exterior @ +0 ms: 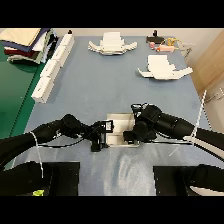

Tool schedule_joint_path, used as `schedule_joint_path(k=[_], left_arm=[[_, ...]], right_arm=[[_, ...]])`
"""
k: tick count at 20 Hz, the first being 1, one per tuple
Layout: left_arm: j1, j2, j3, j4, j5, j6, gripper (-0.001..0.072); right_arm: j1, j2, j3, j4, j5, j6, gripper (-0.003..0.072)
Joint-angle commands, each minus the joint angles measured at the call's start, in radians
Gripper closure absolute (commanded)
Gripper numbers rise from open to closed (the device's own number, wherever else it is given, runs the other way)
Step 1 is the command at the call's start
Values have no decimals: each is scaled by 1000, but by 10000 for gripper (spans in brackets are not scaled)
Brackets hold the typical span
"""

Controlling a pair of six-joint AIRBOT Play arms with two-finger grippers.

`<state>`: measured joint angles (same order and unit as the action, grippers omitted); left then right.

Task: Fold the box.

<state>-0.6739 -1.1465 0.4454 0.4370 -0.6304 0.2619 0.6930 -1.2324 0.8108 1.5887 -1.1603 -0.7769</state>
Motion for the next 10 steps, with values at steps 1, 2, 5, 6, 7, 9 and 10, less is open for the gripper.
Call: schedule_joint_path(k=[1,2,5,6,7,9,10], left_arm=[[0,-1,0,0,0,0,184],[0,-1,0,0,0,0,184],[0,-1,0,0,0,0,185],[0,-1,0,0,0,0,184],[0,-1,0,0,0,0,184],[0,-1,0,0,0,0,185],[0,-1,0,0,0,0,185]], right_arm=[[0,8,7,-2,-20,-13,175],[0,18,17,-2,-35,-14,175],[-2,72,52,-9,-65,-21,175],[-2,98,66,-15,-77,-27,176],[-4,125,76,-18,-89,-28,177],[-25,182,84,-18,-108,-45,358],[-46,209,84,-18,-126,-59,401]])
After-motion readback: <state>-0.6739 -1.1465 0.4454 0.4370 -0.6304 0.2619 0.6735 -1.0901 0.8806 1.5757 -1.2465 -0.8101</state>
